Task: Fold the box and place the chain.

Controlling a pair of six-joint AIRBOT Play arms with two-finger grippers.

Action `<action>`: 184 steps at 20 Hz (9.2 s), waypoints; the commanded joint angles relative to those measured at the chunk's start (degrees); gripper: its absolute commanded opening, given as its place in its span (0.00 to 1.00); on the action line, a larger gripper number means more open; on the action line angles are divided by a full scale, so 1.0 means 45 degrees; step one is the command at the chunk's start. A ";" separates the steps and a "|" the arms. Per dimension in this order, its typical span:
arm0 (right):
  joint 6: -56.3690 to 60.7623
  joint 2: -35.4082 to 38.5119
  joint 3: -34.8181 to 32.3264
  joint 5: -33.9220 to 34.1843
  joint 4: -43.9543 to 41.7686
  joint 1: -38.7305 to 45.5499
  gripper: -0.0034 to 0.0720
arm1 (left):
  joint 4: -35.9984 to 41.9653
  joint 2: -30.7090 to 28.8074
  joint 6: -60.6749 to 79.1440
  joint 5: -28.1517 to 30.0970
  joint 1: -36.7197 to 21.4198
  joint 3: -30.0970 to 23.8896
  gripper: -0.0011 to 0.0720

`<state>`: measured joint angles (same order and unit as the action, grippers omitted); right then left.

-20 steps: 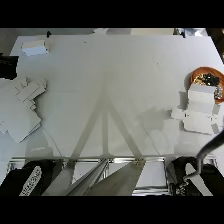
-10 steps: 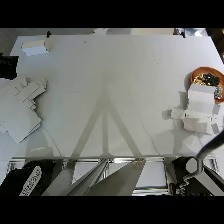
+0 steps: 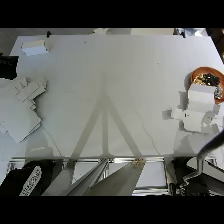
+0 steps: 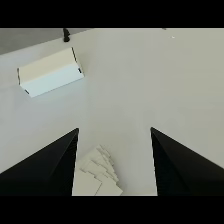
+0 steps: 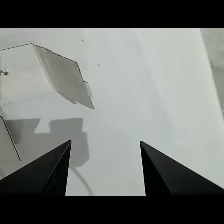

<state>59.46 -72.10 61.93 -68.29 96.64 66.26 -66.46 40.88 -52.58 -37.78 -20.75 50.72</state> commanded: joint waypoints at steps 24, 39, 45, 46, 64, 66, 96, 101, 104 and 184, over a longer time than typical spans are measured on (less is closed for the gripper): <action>-0.3172 -0.2846 0.0024 0.1030 -0.4503 0.0967 0.40 | -0.0005 0.0000 0.0005 0.0000 0.0000 -0.0005 0.68; -0.2686 -0.2764 0.0024 0.1107 -0.4503 0.0962 0.06 | -0.0005 0.0000 0.0005 0.0000 0.0000 -0.0005 0.68; -0.4401 -0.2312 0.0024 -0.1268 -0.7980 0.0962 0.06 | -0.0005 0.0000 0.0005 0.0000 0.0000 -0.0005 0.68; -0.4668 -0.2317 0.0019 -0.1885 -0.8315 0.0947 0.06 | -0.0005 0.0000 0.0005 0.0005 0.0000 -0.0005 0.68; -0.6120 -0.2312 0.0019 0.0510 -1.2390 -1.1171 0.06 | -0.0005 0.0000 0.0005 0.0000 0.0000 0.0000 0.68; -0.7208 -0.2312 0.0019 0.0923 -1.3950 -1.1958 0.06 | -0.0005 0.0000 0.0005 0.0000 0.0000 -0.0005 0.68; -0.9107 -0.2419 -0.3565 0.7645 -1.5271 -1.3663 0.05 | -0.0005 0.0000 0.0005 0.0000 0.0000 -0.0005 0.68; -0.8257 -0.2419 -0.3560 0.7742 -1.5310 -1.3663 0.06 | -0.0005 0.0000 0.0005 0.0000 0.0000 -0.0005 0.68; -0.8218 -0.2414 -0.3560 0.7742 -1.5115 -1.3663 0.06 | -0.0005 0.0000 0.0005 0.0000 0.0000 -0.0005 0.68; -0.8223 -0.2414 -0.3560 0.7747 -1.5106 -1.3663 0.06 | 0.5323 1.3969 0.5421 -0.4799 0.6377 0.7223 0.04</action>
<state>22.46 -82.96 45.93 -33.52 28.67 4.80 -42.46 103.77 -29.06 -59.40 7.97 83.20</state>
